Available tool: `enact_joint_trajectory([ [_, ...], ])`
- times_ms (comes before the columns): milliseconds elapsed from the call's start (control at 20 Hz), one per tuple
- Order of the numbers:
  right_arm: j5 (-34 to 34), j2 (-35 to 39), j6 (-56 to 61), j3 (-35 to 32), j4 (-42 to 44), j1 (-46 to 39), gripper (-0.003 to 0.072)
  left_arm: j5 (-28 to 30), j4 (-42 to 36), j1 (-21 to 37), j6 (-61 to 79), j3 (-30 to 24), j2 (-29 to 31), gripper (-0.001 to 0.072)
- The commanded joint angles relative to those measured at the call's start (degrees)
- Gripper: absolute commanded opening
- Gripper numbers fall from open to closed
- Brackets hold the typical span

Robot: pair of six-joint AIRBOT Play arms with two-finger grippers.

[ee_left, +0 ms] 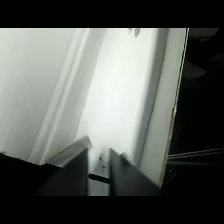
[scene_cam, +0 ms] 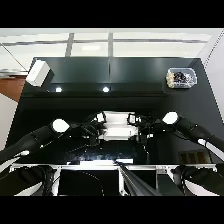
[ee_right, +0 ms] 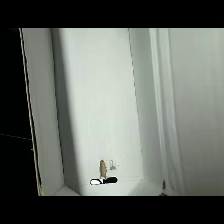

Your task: Fold the box and place the chain.

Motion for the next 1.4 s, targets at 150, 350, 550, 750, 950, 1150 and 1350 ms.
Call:
enact_joint_trajectory([
  [150, -0.04, -0.02, -0.04, 0.0, -0.02, -0.02, 0.0525, -10.91, 15.78, 7.1, -17.22, 0.04, 9.68, 0.003],
  [350, -0.07, -0.02, -0.07, 0.0, -0.02, -0.02, 0.0525, -17.66, 29.51, 18.45, -44.96, -0.09, 16.9, 0.0031],
  [550, -0.07, -0.02, -0.04, 0.0, 0.0, -0.02, 0.0525, -25.7, 30.64, 30.42, -54.88, -0.28, 16.81, 0.0031],
  [750, -0.04, -0.02, -0.07, 0.0, 0.0, -0.02, 0.0525, -20.79, 30.18, 34.73, -73.68, -3.76, 15.8, 0.0033],
  [950, -0.07, -0.02, -0.07, 0.0, 0.13, -0.02, 0.0525, -22.08, 19.45, 34.49, -76.43, -5.92, 7.52, 0.0033],
  [1150, -0.04, -0.02, -0.07, 0.0, 0.15, -0.02, 0.0525, -22.12, 3.8, 34.25, -65.31, -5.77, -4.07, 0.0031],
  [1350, -0.07, -0.02, -0.07, 0.0, 0.15, -0.02, 0.0525, -23.43, -0.02, 31.67, -59.58, -5.75, -8.24, 0.0036],
])
